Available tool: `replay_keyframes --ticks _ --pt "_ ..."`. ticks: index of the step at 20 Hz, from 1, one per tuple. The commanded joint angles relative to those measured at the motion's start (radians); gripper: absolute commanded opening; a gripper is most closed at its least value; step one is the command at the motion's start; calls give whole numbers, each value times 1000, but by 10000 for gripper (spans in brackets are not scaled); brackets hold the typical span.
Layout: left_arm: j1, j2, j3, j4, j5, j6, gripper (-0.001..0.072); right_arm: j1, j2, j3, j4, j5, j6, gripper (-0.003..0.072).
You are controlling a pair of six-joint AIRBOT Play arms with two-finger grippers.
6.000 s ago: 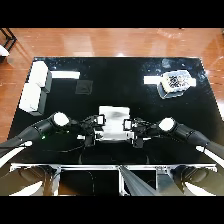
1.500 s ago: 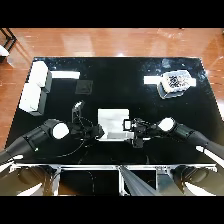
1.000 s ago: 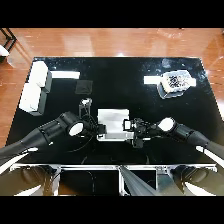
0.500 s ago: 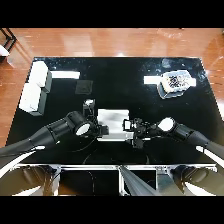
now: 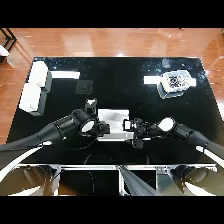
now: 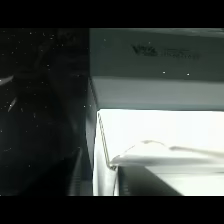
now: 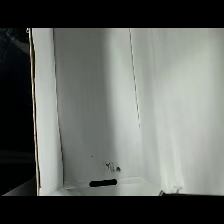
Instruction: Fold the box and place the chain.
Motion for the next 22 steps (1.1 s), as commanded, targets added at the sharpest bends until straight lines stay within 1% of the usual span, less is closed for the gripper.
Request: replay_keyframes --ticks 1,15,16,17,19,20,21,22 --pt "0 -8 11 -2 -28 0 290 0 -1 1 0 0 0 476" --pt "0 -24 11 -2 -24 0 289 0 -1 1 0 0 0 476" --pt "0 -25 11 -2 -24 0 273 0 -1 1 0 0 0 476" --pt "0 -25 11 -8 -23 2 186 0 -1 1 0 0 0 476" --pt "0 -25 12 -24 -14 4 146 0 -1 1 0 0 0 476" --pt "-1 -25 12 -24 -15 7 52 0 -1 1 0 0 0 476" --pt "-3 -25 12 -24 -14 19 20 0 -1 1 0 0 0 476" --pt "-5 -26 12 -24 -15 26 19 0 -1 1 0 0 0 476"
